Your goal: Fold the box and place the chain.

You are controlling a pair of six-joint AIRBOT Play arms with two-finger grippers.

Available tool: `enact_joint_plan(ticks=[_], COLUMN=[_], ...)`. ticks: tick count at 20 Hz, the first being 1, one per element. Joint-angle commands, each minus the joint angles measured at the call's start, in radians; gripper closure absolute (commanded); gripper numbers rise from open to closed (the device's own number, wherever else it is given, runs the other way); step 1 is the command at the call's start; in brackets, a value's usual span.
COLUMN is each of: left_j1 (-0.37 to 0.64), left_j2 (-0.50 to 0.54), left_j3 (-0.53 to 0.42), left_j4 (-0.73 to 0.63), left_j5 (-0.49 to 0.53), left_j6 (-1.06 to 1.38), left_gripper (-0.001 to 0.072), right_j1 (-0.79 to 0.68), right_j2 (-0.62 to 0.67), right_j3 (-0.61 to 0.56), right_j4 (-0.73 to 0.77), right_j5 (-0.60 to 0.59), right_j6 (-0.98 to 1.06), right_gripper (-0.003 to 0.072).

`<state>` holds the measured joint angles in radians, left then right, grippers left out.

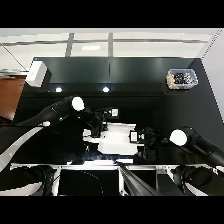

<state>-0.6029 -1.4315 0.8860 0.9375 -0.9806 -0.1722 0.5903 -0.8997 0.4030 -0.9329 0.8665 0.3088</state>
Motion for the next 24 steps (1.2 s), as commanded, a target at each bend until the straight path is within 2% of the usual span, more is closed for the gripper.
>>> enact_joint_plan(ticks=[1,6,10,14,24], left_j1=[0.0,0.0,0.0,0.0,0.0], left_j2=[0.0,0.0,0.0,0.0,0.0], left_j3=[-0.001,-0.001,-0.001,-0.001,-0.001], left_j4=[0.001,0.001,0.0,0.001,0.001], left_j5=[0.001,0.001,0.001,0.001,0.0], left_j6=[0.0,0.0,0.0,0.0,0.0], left_gripper=[0.0679,0.0679,0.0679,0.0679,0.0679], right_j1=[0.051,0.13,0.137,0.132,-0.016], right_j2=[-0.003,-0.031,-0.059,-0.058,0.006], right_j3=[-0.001,-0.001,0.0,0.02,0.079], right_j4=[0.029,0.043,0.047,0.063,0.016], right_j5=[-0.039,-0.097,-0.129,-0.148,-0.109], right_j6=[-0.007,-0.006,-0.006,0.08,0.115], right_gripper=[-0.0024,-0.0023,-0.0023,-0.0023,-0.0022])
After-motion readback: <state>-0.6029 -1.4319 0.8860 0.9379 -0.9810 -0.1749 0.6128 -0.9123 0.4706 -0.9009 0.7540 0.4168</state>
